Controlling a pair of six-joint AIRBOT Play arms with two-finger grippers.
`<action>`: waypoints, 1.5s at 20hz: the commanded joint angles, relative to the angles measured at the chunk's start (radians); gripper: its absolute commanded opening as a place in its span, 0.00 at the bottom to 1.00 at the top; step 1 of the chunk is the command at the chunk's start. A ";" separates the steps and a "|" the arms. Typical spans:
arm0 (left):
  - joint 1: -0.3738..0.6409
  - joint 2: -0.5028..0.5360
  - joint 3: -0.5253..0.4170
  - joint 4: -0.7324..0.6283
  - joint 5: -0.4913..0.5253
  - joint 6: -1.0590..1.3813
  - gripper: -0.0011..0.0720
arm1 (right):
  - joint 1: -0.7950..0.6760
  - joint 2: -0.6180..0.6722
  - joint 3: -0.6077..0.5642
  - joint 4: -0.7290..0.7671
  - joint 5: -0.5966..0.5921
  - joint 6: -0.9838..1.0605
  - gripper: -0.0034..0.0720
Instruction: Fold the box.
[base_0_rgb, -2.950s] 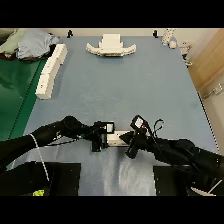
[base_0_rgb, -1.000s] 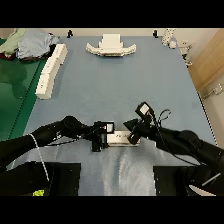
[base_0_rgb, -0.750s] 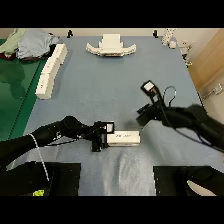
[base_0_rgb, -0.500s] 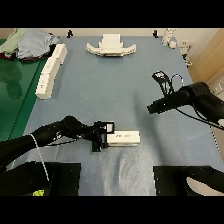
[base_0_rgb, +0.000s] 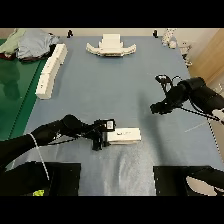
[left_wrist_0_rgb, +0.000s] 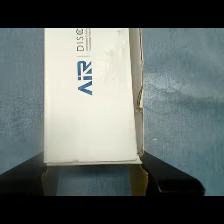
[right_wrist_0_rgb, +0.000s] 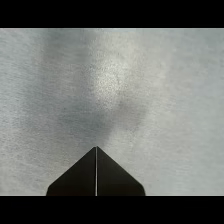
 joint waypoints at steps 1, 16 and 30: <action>0.032 0.032 0.014 0.013 0.005 -0.100 0.67 | -0.002 -0.003 0.003 -0.003 -0.008 0.004 0.06; 1.205 0.535 0.012 0.678 -0.286 -0.886 0.67 | -0.002 -0.003 0.003 -0.003 -0.008 0.004 0.06; 1.290 0.225 0.028 0.521 0.002 -0.805 0.67 | -0.002 -0.003 0.003 -0.003 -0.008 0.004 0.06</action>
